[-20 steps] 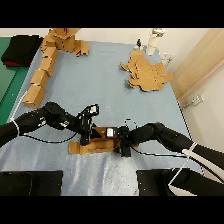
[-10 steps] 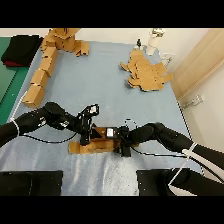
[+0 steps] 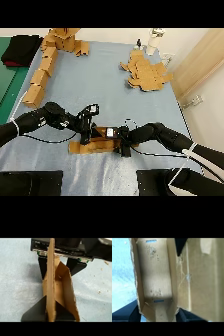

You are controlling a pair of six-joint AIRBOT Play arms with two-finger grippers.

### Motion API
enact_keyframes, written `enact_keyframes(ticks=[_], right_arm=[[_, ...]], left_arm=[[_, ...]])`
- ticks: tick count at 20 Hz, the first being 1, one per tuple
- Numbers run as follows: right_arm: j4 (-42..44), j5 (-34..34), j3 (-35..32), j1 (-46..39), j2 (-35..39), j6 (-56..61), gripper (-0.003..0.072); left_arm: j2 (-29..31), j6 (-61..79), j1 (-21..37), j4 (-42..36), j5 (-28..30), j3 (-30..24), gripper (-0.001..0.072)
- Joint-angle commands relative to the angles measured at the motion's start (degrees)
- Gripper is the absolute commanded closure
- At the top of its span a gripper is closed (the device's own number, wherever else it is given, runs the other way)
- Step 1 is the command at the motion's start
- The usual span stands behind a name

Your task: Fold the box.

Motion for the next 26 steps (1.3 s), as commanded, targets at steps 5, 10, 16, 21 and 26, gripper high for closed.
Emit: enact_keyframes(ticks=[5,10,16,21,26], right_arm=[[-0.02,0.04,-0.02,0.07,-0.02,-0.04,0.0171],[-0.02,0.02,-0.02,0.07,-0.02,-0.04,0.0171],[-0.02,0.02,-0.02,0.07,-0.02,-0.04,0.0171],[0.00,0.04,-0.02,0.07,-0.02,-0.04,0.0170],[-0.02,0.04,-0.02,0.07,-0.02,-0.04,0.0171]], left_arm=[[1.99,-14.93,1.16,2.19,1.20,0.55,0.0277],[14.23,-42.97,6.40,22.21,-4.76,1.05,0.0008],[28.15,-83.89,8.50,35.89,-25.05,0.63,0.0701],[29.24,-92.30,7.19,7.78,-13.07,-10.21,0.0698],[24.59,-91.89,2.03,-0.26,4.02,-11.96,0.0698]])
